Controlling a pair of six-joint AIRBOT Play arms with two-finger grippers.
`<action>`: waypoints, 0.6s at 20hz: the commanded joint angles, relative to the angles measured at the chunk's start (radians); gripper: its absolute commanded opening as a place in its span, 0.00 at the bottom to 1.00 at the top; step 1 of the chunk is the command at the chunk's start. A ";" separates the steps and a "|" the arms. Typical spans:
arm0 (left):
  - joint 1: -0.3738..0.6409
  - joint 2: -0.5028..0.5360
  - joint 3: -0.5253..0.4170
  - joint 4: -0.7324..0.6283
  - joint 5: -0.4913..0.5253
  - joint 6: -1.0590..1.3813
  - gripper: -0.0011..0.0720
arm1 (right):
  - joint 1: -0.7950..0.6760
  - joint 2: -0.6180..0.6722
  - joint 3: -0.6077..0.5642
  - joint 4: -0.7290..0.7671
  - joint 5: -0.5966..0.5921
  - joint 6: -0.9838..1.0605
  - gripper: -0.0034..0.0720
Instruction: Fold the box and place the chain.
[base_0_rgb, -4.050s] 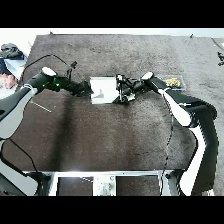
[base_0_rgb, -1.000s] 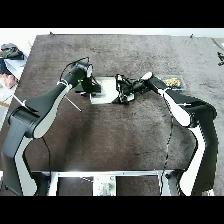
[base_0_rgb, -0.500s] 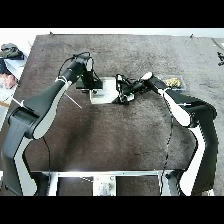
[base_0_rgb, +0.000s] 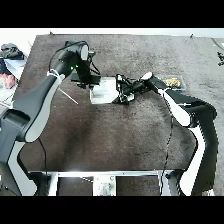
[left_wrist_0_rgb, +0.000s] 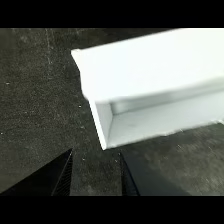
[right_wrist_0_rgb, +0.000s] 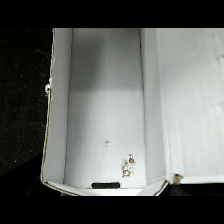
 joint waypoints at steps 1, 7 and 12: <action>0.032 0.067 -0.051 -0.015 0.045 0.082 0.44 | 0.000 0.000 0.000 0.001 0.001 0.000 0.54; 0.189 0.186 -0.348 -0.402 0.350 0.513 0.44 | 0.000 0.000 0.000 0.001 0.001 0.000 0.54; 0.273 0.192 -0.499 -0.621 0.472 0.847 0.44 | 0.000 0.000 0.000 0.001 0.001 0.001 0.54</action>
